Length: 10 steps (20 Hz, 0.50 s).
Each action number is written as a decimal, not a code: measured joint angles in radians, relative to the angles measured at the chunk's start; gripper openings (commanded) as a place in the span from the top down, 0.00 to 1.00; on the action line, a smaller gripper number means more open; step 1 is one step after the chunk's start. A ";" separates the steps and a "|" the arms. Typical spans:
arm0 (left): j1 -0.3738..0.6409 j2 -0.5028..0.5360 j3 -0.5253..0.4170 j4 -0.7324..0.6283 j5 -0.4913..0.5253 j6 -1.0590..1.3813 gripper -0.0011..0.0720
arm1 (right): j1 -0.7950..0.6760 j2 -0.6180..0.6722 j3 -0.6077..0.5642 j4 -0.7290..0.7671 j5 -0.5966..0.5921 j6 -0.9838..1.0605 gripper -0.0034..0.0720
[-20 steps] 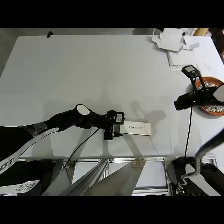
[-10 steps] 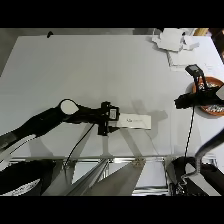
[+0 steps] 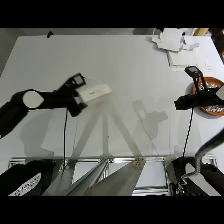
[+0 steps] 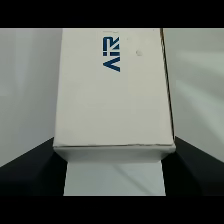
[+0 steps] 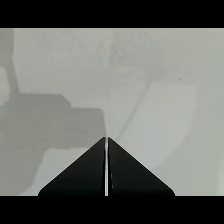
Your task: Fold the box and place the chain.
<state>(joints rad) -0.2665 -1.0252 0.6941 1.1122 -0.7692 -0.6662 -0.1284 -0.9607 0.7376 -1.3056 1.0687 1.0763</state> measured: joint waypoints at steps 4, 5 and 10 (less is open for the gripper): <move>0.222 0.009 0.000 0.087 -0.020 -0.179 0.50 | 0.000 0.000 0.000 0.000 0.003 0.000 0.93; 0.268 0.010 0.000 0.098 -0.026 -0.208 0.42 | 0.000 0.000 0.000 0.000 0.003 0.000 0.93; 0.398 0.010 0.000 0.154 -0.076 -0.315 0.38 | 0.000 0.000 0.000 0.000 0.004 0.000 0.93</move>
<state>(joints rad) 0.1318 -1.0157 0.6941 1.2663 -0.8448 -0.9817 -0.1284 -0.9607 0.7376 -1.3052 1.0725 1.0763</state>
